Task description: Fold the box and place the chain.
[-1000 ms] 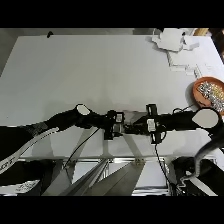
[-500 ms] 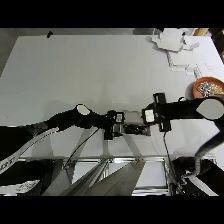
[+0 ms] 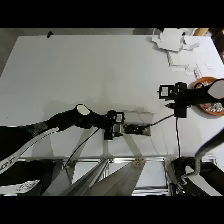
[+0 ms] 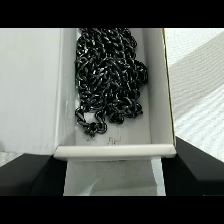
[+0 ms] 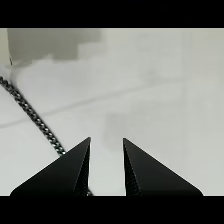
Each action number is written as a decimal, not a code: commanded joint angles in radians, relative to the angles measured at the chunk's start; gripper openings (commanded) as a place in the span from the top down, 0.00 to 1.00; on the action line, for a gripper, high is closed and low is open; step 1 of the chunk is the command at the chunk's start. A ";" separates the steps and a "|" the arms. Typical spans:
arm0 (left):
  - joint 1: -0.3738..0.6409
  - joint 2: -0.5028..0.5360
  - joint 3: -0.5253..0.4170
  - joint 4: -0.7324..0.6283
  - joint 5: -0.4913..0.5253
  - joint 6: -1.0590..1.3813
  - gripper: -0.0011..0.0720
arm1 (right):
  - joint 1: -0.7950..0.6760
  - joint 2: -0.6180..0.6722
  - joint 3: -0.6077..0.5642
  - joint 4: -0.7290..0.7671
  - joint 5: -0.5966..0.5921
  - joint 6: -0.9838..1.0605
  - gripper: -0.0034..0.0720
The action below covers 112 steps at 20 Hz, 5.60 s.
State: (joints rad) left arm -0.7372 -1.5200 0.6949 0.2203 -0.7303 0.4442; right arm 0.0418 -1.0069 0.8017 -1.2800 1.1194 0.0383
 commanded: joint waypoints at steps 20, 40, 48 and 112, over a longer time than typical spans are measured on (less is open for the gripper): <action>0.000 0.001 0.000 0.000 0.000 0.000 0.69 | -0.027 -0.230 -0.152 -0.201 -0.140 -0.125 0.80; 0.000 0.001 0.000 0.000 0.000 0.000 0.69 | 0.383 0.291 -0.166 0.451 -0.004 0.005 0.93; 0.000 0.001 0.000 0.000 0.000 0.000 0.69 | 0.444 0.236 -0.209 0.299 -0.128 0.018 0.77; 0.000 0.001 0.000 0.000 0.000 0.000 0.69 | -0.043 0.400 -0.386 0.480 0.081 -0.231 0.93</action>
State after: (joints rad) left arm -0.7376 -1.5200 0.6949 0.2207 -0.7307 0.4446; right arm -0.0017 -0.6567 0.4152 -0.9344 1.1103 -0.1665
